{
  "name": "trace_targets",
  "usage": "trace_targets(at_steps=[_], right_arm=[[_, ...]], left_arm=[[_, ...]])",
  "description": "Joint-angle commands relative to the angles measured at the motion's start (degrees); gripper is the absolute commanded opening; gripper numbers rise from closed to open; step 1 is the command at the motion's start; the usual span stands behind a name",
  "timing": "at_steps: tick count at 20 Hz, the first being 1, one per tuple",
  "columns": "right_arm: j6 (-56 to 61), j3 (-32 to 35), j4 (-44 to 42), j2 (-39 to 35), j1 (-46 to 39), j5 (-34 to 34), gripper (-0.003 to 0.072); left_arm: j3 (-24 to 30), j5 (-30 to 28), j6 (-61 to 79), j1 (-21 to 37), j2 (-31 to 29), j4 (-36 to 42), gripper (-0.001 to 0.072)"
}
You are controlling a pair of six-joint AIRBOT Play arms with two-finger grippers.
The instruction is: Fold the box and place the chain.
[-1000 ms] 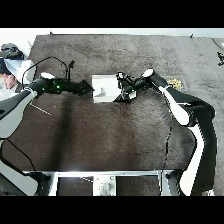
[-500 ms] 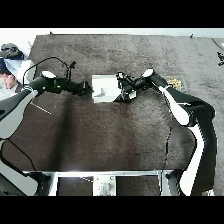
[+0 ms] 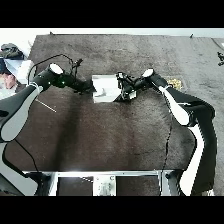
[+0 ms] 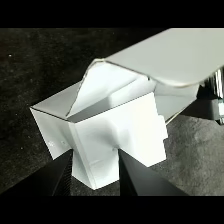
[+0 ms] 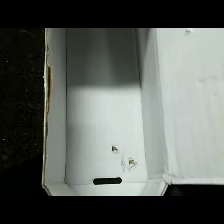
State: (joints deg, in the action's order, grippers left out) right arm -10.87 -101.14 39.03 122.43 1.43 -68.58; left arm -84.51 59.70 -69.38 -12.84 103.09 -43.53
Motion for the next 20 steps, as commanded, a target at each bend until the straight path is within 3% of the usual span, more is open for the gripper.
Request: trace_targets(at_steps=[1, 10, 20], right_arm=[[0.00, -0.04, 0.00, 0.02, 0.04, 0.00, 0.0538], [0.00, -0.04, 0.00, 0.02, 0.04, 0.00, 0.0538], [0.00, -0.04, 0.00, 0.02, 0.04, 0.00, 0.0539]], left_arm=[[-0.48, -1.16, -4.74, -1.07, -0.04, -3.30, 0.0315], [-4.55, -2.75, -22.23, -6.29, -0.04, -21.20, 0.0314], [-5.01, -3.76, -34.32, -9.62, 0.57, -28.17, 0.0313]])
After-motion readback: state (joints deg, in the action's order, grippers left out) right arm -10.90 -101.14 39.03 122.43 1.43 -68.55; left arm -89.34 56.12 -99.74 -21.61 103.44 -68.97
